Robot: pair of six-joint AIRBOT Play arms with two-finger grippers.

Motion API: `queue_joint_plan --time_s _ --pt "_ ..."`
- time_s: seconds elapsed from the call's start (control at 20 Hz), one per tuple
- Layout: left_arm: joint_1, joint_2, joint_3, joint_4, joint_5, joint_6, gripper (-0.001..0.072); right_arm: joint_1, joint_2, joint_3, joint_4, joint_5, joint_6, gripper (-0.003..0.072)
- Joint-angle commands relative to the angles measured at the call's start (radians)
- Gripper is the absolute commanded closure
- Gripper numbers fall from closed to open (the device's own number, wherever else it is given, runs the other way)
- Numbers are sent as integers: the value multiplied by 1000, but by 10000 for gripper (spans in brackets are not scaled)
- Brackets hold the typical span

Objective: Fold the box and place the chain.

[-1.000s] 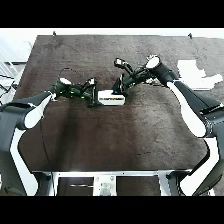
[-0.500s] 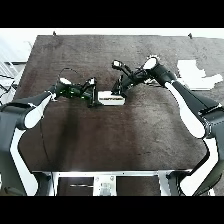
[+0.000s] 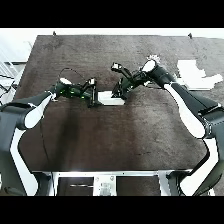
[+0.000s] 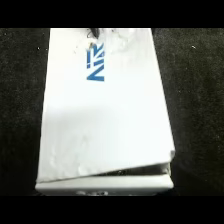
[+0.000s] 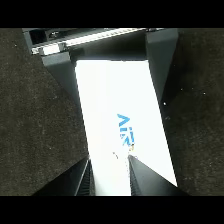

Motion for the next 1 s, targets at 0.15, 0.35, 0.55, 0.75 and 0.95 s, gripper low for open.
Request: queue_joint_plan --time_s 0.15,0.35,0.55,0.75,0.95 --pt "0 0 0 0 -1 0 373 -3 0 -24 0 49 -12 260" --pt "0 0 0 0 -1 0 373 -39 4 -23 151 74 -87 253" --pt "0 0 0 0 0 0 373 -67 2 -31 294 67 -109 523" --pt "0 0 0 0 -1 0 373 -47 -49 -65 230 12 -23 676" --pt "0 0 0 0 0 0 373 -17 -94 -65 88 9 60 677"
